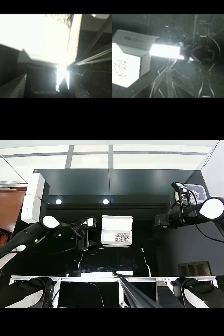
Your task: Fold the box and place the chain.
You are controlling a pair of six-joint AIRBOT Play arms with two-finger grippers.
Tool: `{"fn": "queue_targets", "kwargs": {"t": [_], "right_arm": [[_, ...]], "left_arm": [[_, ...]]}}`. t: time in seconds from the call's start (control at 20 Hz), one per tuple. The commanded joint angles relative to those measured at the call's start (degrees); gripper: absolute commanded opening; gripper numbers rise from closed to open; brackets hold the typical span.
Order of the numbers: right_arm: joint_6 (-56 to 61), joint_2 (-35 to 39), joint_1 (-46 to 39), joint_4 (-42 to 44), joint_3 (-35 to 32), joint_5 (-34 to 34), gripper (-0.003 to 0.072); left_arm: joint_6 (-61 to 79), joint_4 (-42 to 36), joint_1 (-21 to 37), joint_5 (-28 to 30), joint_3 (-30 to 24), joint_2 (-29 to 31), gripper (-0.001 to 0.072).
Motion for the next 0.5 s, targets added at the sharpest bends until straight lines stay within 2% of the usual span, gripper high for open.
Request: {"fn": "queue_targets", "kwargs": {"t": [0.0, 0.45], "right_arm": [[-0.02, 0.02, 0.0, 0.0, 0.0, -0.11, 0.0274], [-0.02, 0.02, 0.0, 0.02, 0.0, -0.35, 0.0274]], "left_arm": [[5.03, -3.02, -0.96, -1.14, 2.49, -3.45, 0.0718], [6.58, -7.48, -2.14, -1.31, 2.73, -6.75, 0.0717]]}}
